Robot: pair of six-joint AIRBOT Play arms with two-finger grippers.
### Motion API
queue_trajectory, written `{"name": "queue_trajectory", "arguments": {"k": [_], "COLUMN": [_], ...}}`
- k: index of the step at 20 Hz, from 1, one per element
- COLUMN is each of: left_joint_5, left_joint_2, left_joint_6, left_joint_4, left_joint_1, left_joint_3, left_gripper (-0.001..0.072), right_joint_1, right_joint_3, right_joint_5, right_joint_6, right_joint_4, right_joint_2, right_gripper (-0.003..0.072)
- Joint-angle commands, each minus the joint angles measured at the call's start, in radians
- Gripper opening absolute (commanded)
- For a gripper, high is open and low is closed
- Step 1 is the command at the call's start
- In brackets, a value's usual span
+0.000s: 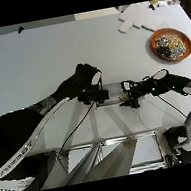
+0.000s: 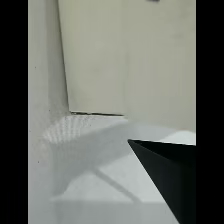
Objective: Fold the box and place the chain.
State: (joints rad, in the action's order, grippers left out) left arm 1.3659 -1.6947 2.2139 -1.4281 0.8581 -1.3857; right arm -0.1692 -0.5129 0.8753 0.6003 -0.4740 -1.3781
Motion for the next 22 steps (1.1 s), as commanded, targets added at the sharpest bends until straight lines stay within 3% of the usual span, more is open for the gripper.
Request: {"name": "queue_trajectory", "arguments": {"k": [1, 5, 7, 8, 11, 14, 16, 22], "left_joint_5": [0.018, 0.127, 0.146, 0.116, -0.145, -0.323, -0.361, -0.398], "left_joint_2": [0.060, 0.156, 0.208, 0.239, 0.346, 0.354, 0.317, 0.184], "left_joint_6": [-0.209, -0.625, -0.854, -0.979, -1.394, -1.879, -2.040, -2.163], "left_joint_4": [-0.012, -0.014, -0.010, -0.009, 0.032, 0.274, 0.426, 0.523], "left_joint_1": [-0.034, -0.096, -0.128, -0.142, -0.149, -0.201, -0.263, -0.322], "left_joint_3": [0.000, 0.000, 0.010, 0.033, 0.211, 0.375, 0.422, 0.425], "left_gripper": [0.0423, 0.0650, 0.0659, 0.0702, 0.0700, 0.0697, 0.0698, 0.0700], "right_joint_1": [0.000, 0.000, 0.000, 0.000, 0.000, 0.000, 0.000, 0.000], "right_joint_3": [0.000, 0.000, 0.000, 0.000, 0.000, 0.000, 0.000, 0.000], "right_joint_5": [0.000, 0.000, 0.000, 0.000, 0.000, 0.000, 0.000, 0.000], "right_joint_6": [0.000, 0.000, 0.000, 0.000, 0.000, 0.000, 0.000, 0.000], "right_joint_4": [0.000, 0.000, 0.000, 0.000, 0.000, 0.000, 0.000, 0.000], "right_joint_2": [0.001, 0.001, 0.001, 0.001, 0.001, 0.001, 0.001, 0.001], "right_gripper": [0.0337, 0.0337, 0.0337, 0.0337, 0.0337, 0.0337, 0.0337, 0.0337]}}
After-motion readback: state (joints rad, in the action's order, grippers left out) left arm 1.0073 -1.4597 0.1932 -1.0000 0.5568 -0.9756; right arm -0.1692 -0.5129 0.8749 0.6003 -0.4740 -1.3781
